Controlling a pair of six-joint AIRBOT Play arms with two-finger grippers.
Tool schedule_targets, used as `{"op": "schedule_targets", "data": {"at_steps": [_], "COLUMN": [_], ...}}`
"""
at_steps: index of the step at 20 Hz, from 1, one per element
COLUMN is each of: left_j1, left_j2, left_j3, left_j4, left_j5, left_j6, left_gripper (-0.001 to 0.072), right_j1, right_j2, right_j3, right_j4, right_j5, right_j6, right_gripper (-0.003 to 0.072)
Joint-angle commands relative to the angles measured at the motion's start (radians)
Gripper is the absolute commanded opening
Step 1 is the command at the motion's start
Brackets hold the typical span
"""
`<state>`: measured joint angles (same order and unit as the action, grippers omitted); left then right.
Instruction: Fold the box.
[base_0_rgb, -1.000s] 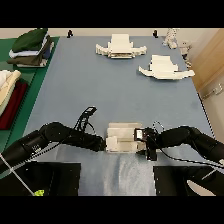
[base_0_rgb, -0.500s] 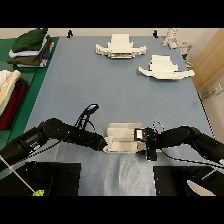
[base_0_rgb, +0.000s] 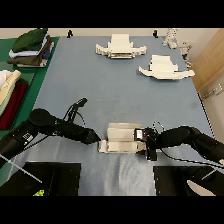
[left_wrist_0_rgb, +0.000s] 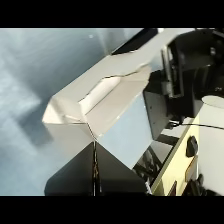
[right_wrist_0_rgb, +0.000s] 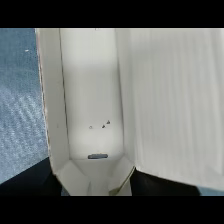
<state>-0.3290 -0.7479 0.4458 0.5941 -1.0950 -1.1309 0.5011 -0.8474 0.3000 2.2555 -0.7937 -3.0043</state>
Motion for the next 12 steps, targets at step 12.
{"op": "schedule_targets", "data": {"at_steps": [12], "left_j1": [0.055], "left_j2": [0.014], "left_j3": [-0.111], "left_j4": [0.382], "left_j5": [0.109], "left_j6": [-0.490], "left_gripper": [0.0011], "right_j1": [0.000], "right_j2": [0.001], "right_j3": [0.001], "right_j4": [0.000], "right_j5": [0.000], "right_j6": [0.000], "right_gripper": [0.0533]}}
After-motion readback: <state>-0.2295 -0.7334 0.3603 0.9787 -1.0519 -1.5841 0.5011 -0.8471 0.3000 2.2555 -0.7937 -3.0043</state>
